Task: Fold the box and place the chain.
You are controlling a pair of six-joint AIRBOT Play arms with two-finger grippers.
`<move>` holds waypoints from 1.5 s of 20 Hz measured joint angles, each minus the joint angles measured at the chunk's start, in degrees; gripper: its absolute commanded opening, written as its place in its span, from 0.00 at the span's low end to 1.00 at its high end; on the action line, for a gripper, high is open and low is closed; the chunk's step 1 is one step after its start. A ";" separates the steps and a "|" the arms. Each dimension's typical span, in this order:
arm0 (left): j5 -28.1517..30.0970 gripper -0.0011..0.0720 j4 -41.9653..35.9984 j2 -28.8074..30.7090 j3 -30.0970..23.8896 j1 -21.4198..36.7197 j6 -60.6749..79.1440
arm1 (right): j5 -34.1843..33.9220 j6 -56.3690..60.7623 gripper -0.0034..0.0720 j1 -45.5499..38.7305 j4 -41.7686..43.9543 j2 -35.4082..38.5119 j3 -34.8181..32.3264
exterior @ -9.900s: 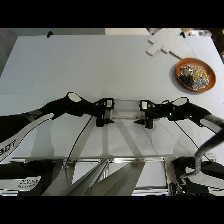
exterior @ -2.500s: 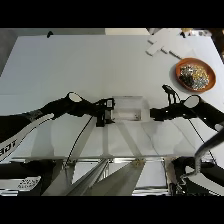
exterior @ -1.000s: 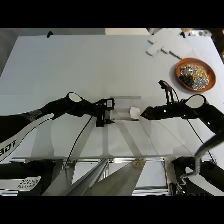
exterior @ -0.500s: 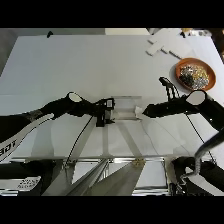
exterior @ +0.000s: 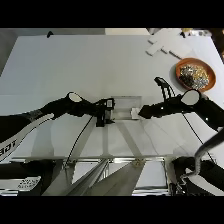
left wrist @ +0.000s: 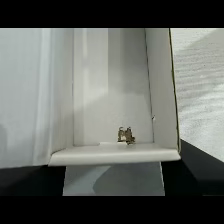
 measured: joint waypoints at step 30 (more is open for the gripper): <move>-0.02 0.06 0.04 0.00 0.00 0.00 0.04 | -0.09 37.70 0.46 18.75 -22.40 -11.85 10.73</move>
